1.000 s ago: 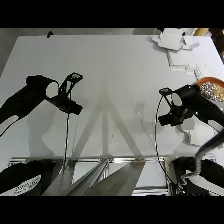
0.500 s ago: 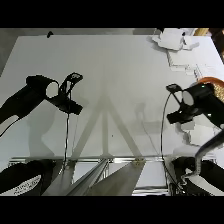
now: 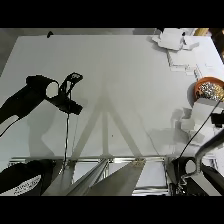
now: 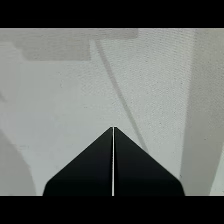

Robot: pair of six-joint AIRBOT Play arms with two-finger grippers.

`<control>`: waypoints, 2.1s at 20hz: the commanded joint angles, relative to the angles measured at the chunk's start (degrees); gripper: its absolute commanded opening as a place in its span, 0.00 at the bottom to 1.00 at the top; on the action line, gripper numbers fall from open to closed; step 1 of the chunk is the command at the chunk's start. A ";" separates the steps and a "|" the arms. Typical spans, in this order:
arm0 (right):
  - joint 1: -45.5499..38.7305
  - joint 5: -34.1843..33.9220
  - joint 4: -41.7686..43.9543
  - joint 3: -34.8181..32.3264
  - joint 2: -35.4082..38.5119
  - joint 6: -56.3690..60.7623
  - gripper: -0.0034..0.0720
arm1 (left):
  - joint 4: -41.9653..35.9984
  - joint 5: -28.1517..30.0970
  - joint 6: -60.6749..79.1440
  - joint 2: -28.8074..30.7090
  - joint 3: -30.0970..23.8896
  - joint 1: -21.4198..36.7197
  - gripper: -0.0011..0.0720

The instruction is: Fold the box and place the chain.

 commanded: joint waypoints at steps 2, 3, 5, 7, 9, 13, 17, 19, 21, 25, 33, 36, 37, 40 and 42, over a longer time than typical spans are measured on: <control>-10.62 -10.60 -0.72 0.07 -1.40 -1.81 0.79 | 0.00 0.00 0.00 0.02 -0.02 0.07 0.03; -11.43 -11.39 -0.72 0.07 -2.49 -2.19 0.78 | 0.00 0.00 0.02 0.02 -0.02 0.04 0.03; -13.00 -12.33 -1.70 0.07 -5.09 -3.23 0.72 | 0.00 0.00 0.02 0.02 -0.02 0.04 0.03; -14.93 -12.94 -3.89 0.07 -7.48 -3.21 0.72 | 0.00 0.00 0.02 0.02 -0.02 0.07 0.03; -17.40 -14.51 -4.15 0.07 -9.03 -3.21 0.70 | 0.00 0.00 0.02 0.02 -0.02 0.07 0.03; -18.97 -15.02 -4.52 0.07 -14.21 -3.21 0.57 | 0.00 0.00 0.02 0.02 -0.04 0.07 0.03; -18.53 -12.57 -4.39 0.07 -15.56 -3.23 0.11 | 0.00 0.00 0.02 0.02 -0.04 0.07 0.03; -15.89 -11.04 -4.13 0.07 -13.42 -3.23 0.07 | 0.00 0.00 0.02 0.02 -0.04 0.04 0.03; -11.19 -8.44 -3.39 0.07 -10.62 -3.28 0.07 | 0.00 0.00 0.00 0.02 -0.02 0.07 0.03; 0.85 -3.02 6.78 -0.02 -4.02 -5.57 0.07 | 0.00 0.00 0.00 0.02 -0.02 0.04 0.03; 26.53 -4.90 29.73 -11.52 14.95 2.60 0.07 | -0.02 0.44 0.00 0.02 -0.02 0.04 0.03; 36.61 -5.60 29.75 -13.49 16.87 8.46 0.07 | -1.86 3.15 -0.22 0.02 -0.02 0.04 0.03; 39.54 -6.43 29.75 -13.60 16.85 10.14 0.07 | -4.04 4.87 -0.22 0.02 -0.02 0.04 0.03; 45.88 -9.99 29.77 -13.60 16.85 14.49 0.07 | -10.34 11.47 -0.17 -0.02 -0.02 0.02 0.02; 48.52 -10.95 29.77 -13.60 16.85 15.89 0.07 | -17.90 13.66 4.39 -0.02 -0.02 0.00 0.03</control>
